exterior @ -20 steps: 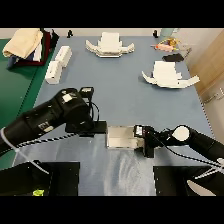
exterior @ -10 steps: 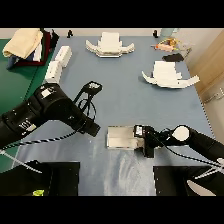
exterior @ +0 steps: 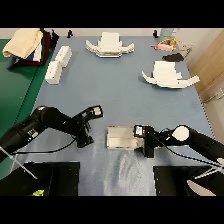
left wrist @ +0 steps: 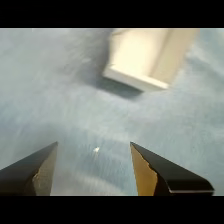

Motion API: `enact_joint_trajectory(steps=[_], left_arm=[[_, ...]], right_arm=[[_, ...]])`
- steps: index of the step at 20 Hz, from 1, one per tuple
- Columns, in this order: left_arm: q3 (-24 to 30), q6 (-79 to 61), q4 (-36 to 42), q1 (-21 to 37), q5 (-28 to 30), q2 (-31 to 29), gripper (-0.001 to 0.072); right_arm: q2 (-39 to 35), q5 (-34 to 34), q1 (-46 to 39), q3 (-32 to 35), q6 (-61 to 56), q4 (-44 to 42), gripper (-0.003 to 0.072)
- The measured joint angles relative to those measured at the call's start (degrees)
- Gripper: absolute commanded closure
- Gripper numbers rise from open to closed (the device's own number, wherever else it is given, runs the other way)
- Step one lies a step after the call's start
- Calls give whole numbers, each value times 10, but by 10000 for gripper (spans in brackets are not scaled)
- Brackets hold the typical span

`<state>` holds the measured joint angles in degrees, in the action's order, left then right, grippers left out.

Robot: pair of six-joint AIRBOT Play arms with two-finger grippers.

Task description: Fold the box.

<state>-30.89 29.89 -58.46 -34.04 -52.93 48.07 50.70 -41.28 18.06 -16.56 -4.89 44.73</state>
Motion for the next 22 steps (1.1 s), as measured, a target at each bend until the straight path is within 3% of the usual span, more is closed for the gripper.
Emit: enact_joint_trajectory(steps=[4, 8, 15, 22], left_arm=[[49, -203, 138, 10, 57, 38, 14], [63, -304, 215, 0, 104, 83, 14], [67, -368, 259, -57, 188, 122, 13], [67, -380, 275, -84, 206, 129, 13]], right_arm=[[0, 0, 0, 0, 0, 0, 178], [0, 0, 0, 0, 0, 0, 178], [0, 0, 0, 0, 0, 0, 178], [0, 0, 0, 0, 0, 1, 178]])
